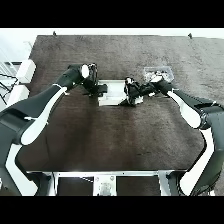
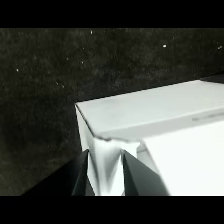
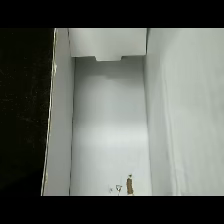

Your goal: Fold the box and place the chain.

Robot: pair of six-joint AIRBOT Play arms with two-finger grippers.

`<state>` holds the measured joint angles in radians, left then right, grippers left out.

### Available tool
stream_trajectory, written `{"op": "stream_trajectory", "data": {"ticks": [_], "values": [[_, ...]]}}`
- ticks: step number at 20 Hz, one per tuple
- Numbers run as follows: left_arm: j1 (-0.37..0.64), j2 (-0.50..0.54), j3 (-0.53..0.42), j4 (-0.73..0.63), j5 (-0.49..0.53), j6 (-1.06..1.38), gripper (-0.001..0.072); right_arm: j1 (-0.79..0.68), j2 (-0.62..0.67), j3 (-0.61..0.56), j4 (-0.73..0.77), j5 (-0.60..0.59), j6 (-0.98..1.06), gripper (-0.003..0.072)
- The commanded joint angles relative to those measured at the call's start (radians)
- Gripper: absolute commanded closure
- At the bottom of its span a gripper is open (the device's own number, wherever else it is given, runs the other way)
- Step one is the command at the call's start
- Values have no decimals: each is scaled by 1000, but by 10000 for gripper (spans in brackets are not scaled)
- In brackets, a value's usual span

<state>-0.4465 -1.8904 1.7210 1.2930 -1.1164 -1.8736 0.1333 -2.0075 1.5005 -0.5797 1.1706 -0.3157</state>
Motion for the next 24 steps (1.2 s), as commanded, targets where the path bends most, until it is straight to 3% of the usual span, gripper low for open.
{"op": "stream_trajectory", "data": {"ticks": [1, 4, 9, 18, 20, 23, 24], "values": [[-2, -56, 84, 35, -80, -14, 452, 0, 1, 0, 0, 2, 0, 120], [-2, -97, 134, 58, -136, -35, 454, 0, 1, 0, 0, 2, 0, 120], [-10, -116, 142, 79, -140, -54, 472, 0, 1, 0, 0, 2, 0, 120], [-35, -177, 249, 140, -212, -67, 475, 0, 1, 0, 0, 2, 0, 120], [-35, -182, 249, 140, -222, -68, 525, 0, 1, 0, 0, 1, 0, 120], [-35, -187, 249, 139, -237, -83, 542, 0, 1, 0, 0, 2, 0, 120], [-35, -188, 249, 139, -242, -83, 591, 0, 1, 0, 0, 2, 0, 120]]}}
